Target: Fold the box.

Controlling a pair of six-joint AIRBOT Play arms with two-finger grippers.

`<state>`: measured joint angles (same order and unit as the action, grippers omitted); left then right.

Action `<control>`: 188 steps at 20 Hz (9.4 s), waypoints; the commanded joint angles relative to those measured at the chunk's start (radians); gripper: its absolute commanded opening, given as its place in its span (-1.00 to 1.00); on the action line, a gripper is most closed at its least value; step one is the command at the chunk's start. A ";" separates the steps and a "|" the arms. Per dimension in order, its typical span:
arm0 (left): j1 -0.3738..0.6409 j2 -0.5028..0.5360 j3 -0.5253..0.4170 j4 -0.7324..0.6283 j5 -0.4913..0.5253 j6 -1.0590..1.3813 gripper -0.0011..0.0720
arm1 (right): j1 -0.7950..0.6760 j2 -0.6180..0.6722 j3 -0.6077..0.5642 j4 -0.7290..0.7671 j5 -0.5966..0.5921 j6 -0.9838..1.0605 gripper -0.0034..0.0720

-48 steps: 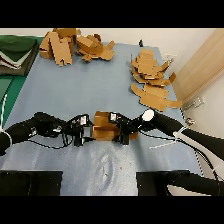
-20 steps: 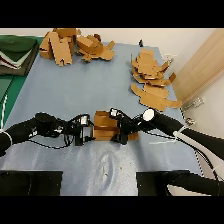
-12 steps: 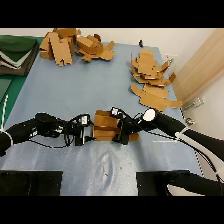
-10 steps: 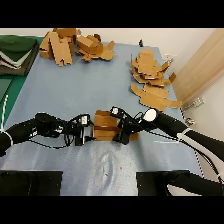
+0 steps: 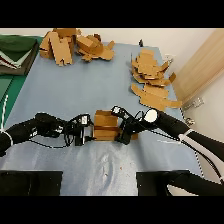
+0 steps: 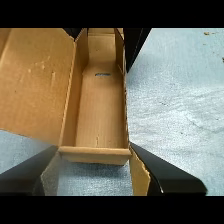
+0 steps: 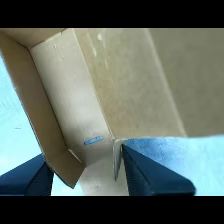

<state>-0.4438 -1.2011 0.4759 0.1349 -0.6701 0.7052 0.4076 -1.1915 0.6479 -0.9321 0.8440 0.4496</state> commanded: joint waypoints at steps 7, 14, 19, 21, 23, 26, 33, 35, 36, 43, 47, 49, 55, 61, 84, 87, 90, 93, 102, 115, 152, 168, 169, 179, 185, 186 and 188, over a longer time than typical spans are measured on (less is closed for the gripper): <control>0.001 0.000 0.001 0.001 0.000 0.001 0.28 | 0.000 0.100 0.002 -0.170 0.103 0.185 0.67; 0.001 0.000 0.001 0.003 0.000 0.001 0.28 | 0.000 0.250 0.010 -0.119 0.144 0.521 0.67; 0.001 0.000 0.001 0.007 -0.001 0.000 0.28 | 0.000 0.298 0.037 0.141 0.069 0.939 -0.90; 0.001 0.000 0.001 0.021 -0.002 -0.003 0.28 | 0.000 0.240 0.048 0.292 0.043 0.873 -0.90; 0.001 0.000 0.001 0.023 -0.001 -0.004 0.28 | 0.000 0.142 0.093 0.379 0.024 0.798 -0.90; 0.001 0.000 0.001 0.023 0.000 -0.005 0.28 | 0.000 -0.041 0.202 0.391 0.034 0.747 -0.90; 0.001 0.000 0.001 0.023 0.006 -0.007 0.28 | -0.004 -0.242 0.267 0.390 0.049 0.725 -0.90; 0.001 0.000 0.001 0.023 0.006 -0.007 0.28 | -0.005 -0.261 0.252 0.369 0.049 0.725 -0.90; 0.001 0.000 0.001 0.023 0.007 -0.007 0.28 | -0.005 -0.265 0.250 0.341 0.047 0.728 -0.90; 0.001 0.000 0.001 0.023 0.010 -0.008 0.28 | -0.007 -0.290 0.239 0.254 0.029 0.761 -0.90; 0.001 0.000 0.001 0.023 0.025 -0.011 0.28 | -0.053 -0.279 0.241 0.174 -0.030 0.761 -0.90; 0.001 0.000 0.001 0.023 0.038 -0.015 0.28 | -0.112 -0.260 0.241 0.145 -0.049 0.761 -0.90; 0.001 0.000 0.001 0.023 0.040 -0.015 0.28 | -0.230 -0.061 0.216 -0.082 0.124 0.682 -0.90; 0.001 0.000 0.001 0.024 0.043 -0.015 0.28 | -0.214 0.262 -0.096 0.003 0.214 0.418 -0.23; 0.001 0.000 0.001 0.030 0.043 -0.014 0.28 | -0.063 0.151 -0.111 -0.143 -0.099 0.079 0.86; 0.001 0.000 0.001 0.072 0.043 -0.015 0.28 | -0.063 0.158 -0.111 -0.127 -0.022 0.061 0.86; 0.001 -0.001 0.000 0.080 0.043 -0.015 0.28 | -0.062 0.172 -0.106 -0.098 -0.006 0.019 0.86; 0.001 -0.001 0.001 0.080 0.043 -0.015 0.28 | -0.062 0.163 -0.097 0.012 -0.034 -0.139 0.86; 0.001 -0.001 0.001 0.079 0.043 -0.015 0.28 | -0.031 0.120 -0.097 0.109 -0.119 -0.354 0.75; 0.001 -0.001 0.001 0.079 0.043 -0.015 0.28 | 0.006 0.119 -0.097 0.101 -0.048 -0.304 -0.69; 0.001 -0.001 0.001 0.079 0.043 -0.015 0.28 | 0.123 0.159 -0.097 0.094 -0.179 -0.188 -0.79; 0.001 -0.001 0.001 0.079 0.043 -0.015 0.28 | -0.197 0.586 -0.148 -0.770 0.148 1.515 -0.90; 0.001 -0.001 0.001 0.079 0.043 -0.015 0.28 | -0.232 0.568 -0.174 -0.679 0.133 1.475 -0.90; 0.001 -0.001 0.001 0.079 0.043 -0.015 0.28 | -0.256 0.220 -0.293 0.125 -0.126 0.943 -0.90; 0.001 -0.001 0.001 0.079 0.043 -0.015 0.28 | -0.256 0.158 -0.293 0.464 -0.091 0.689 -0.90; 0.001 -0.001 0.001 0.079 0.043 -0.015 0.28 | -0.256 0.158 -0.293 0.481 -0.071 0.682 -0.90; 0.001 -0.001 0.001 0.079 0.043 -0.015 0.28 | -0.256 0.161 -0.290 0.529 -0.033 0.660 -0.90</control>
<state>-0.4431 -1.2018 0.4770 0.2131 -0.6266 0.6903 0.1524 -1.0233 0.3557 -0.5262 0.7605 1.1896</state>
